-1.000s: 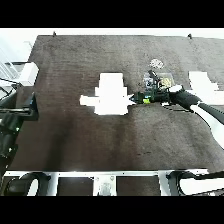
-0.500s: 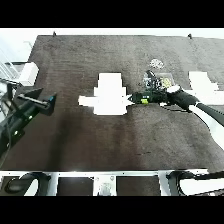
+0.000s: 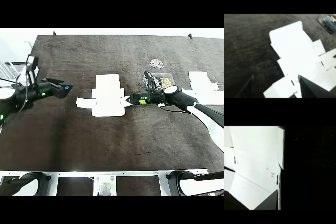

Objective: Fold the box and place the chain.

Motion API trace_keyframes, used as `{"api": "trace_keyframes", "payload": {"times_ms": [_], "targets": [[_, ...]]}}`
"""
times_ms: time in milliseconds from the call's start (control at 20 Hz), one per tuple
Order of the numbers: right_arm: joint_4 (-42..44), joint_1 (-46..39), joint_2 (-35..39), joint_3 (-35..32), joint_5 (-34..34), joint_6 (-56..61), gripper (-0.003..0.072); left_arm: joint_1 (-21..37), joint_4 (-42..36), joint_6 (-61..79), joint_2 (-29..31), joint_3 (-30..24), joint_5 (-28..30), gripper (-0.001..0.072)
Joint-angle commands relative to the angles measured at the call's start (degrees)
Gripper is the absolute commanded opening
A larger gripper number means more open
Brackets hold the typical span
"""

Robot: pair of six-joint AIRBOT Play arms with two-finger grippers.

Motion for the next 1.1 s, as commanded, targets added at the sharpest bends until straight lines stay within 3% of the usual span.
{"api": "trace_keyframes", "payload": {"times_ms": [0, 150, 300, 400, 600, 1050], "targets": [[0.15, 0.13, 0.04, -0.15, 0.02, 0.98, 0.0004, 0.04, 10.97, -12.55, -12.22, 13.55, -13.35, 0.0627], [1.66, 0.13, 0.07, -1.51, -0.15, 0.94, 0.0004, 0.0, 12.68, -18.36, -21.94, 24.46, -22.69, 0.0627], [2.8, 0.13, 0.46, -2.21, -1.27, 0.04, 0.0003, -0.15, 12.79, -21.46, -30.21, 32.79, -27.93, 0.0627], [3.67, 0.13, 1.03, -2.19, -1.62, -0.79, 0.0003, -1.75, 16.96, -24.68, -34.84, 37.99, -31.19, 0.0626], [3.54, 0.13, 1.07, -2.23, -1.88, -1.68, 0.0004, -7.41, 27.71, -29.64, -41.2, 47.34, -31.52, 0.0627], [3.54, 0.15, 1.07, -2.27, -1.9, -1.88, 0.0005, -9.9, 26.36, -31.23, -50.56, 60.22, -33.24, 0.0626]]}}
